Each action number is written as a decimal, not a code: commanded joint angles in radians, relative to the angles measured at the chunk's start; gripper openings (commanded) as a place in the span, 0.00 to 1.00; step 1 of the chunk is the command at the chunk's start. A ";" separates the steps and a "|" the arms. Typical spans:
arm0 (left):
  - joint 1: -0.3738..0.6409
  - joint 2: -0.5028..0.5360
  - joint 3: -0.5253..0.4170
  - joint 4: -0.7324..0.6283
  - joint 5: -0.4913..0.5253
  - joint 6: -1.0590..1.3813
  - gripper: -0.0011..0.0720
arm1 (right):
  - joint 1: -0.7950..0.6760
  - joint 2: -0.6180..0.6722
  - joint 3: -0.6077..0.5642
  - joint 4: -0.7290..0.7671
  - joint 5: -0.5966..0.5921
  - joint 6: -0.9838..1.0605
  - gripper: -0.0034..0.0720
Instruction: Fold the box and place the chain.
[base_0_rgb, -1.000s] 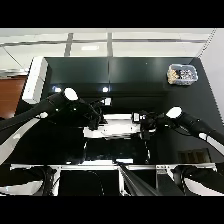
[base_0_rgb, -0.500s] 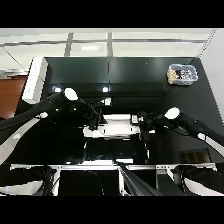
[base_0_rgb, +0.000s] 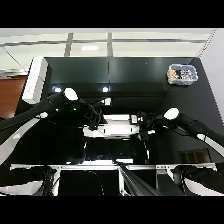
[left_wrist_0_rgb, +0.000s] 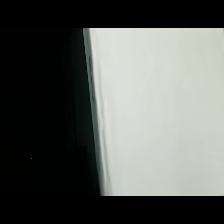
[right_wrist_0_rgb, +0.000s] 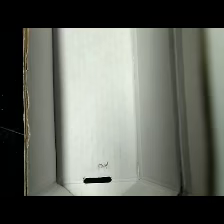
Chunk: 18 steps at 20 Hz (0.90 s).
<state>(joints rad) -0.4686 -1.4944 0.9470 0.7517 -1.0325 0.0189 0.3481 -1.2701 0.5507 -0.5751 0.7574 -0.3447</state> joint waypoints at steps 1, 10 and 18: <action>0.000 0.001 0.000 0.000 0.000 0.000 0.05 | 0.001 0.000 0.000 -0.003 -0.004 0.000 0.98; 0.004 0.006 0.007 0.001 -0.001 -0.077 0.40 | 0.001 0.000 0.000 -0.005 -0.003 -0.001 0.66; 0.118 0.104 0.094 0.480 -0.273 -0.743 0.92 | 0.001 0.000 0.000 -0.005 -0.002 -0.001 0.66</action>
<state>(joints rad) -0.3958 -1.4223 1.0157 1.0203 -1.1530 -0.4381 0.3481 -1.2701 0.5507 -0.5800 0.7528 -0.3462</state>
